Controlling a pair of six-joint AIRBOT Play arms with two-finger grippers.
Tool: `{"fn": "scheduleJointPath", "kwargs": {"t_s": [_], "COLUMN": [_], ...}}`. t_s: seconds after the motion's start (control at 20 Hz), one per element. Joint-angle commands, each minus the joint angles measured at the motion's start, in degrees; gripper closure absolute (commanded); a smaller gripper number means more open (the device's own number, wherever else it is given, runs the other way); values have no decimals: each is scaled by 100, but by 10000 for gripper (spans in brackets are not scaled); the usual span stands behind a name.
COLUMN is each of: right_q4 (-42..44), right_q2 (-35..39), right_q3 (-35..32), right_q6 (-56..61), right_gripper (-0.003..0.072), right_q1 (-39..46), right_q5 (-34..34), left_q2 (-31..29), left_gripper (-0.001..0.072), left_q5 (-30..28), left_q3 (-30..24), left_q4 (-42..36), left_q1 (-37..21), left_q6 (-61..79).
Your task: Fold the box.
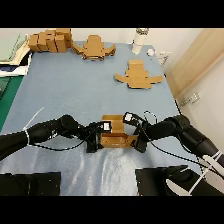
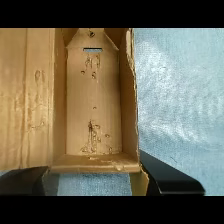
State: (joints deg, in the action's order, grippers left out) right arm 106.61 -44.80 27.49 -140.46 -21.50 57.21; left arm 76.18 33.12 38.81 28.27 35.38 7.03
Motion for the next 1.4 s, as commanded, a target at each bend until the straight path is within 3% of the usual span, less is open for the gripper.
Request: {"fn": "scheduleJointPath", "kwargs": {"t_s": [0.0,0.15,0.25,0.4,0.45,0.5,0.9,1.0,1.05,1.2,1.25,1.35], "right_q4": [31,365,658,1036,1036,1036,1152,1196,1193,1172,1158,748], "right_q2": [-205,-227,-229,-302,-339,-365,-723,-789,-796,-793,-782,-651], "right_q3": [-136,-136,-138,-138,-138,-140,-138,-138,-138,-138,-136,-59], "right_q6": [-964,-1060,-1342,-1753,-1753,-1753,-1904,-1904,-1904,-1882,-1790,-1215], "right_gripper": [92,101,256,285,404,459,433,93,71,75,120,299], "right_q1": [-4,-7,-7,-129,-195,-269,-649,-649,-649,-647,-643,-640], "right_q5": [-726,-769,-745,-721,-671,-654,-1187,-1213,-1215,-1204,-1176,-940], "left_q2": [2,2,2,2,2,2,2,2,2,2,2,2], "left_gripper": [298,298,298,298,298,298,298,298,298,298,298,298], "left_q5": [0,0,-2,0,0,0,0,0,0,0,0,0], "left_q3": [0,0,0,0,0,0,0,0,0,0,0,0], "left_q4": [2,2,2,2,2,2,2,2,2,2,2,2], "left_q1": [-2,-2,-2,-2,-2,-2,-2,-2,-2,-2,-2,-2], "left_q6": [0,0,0,0,0,0,0,0,0,0,0,0]}}
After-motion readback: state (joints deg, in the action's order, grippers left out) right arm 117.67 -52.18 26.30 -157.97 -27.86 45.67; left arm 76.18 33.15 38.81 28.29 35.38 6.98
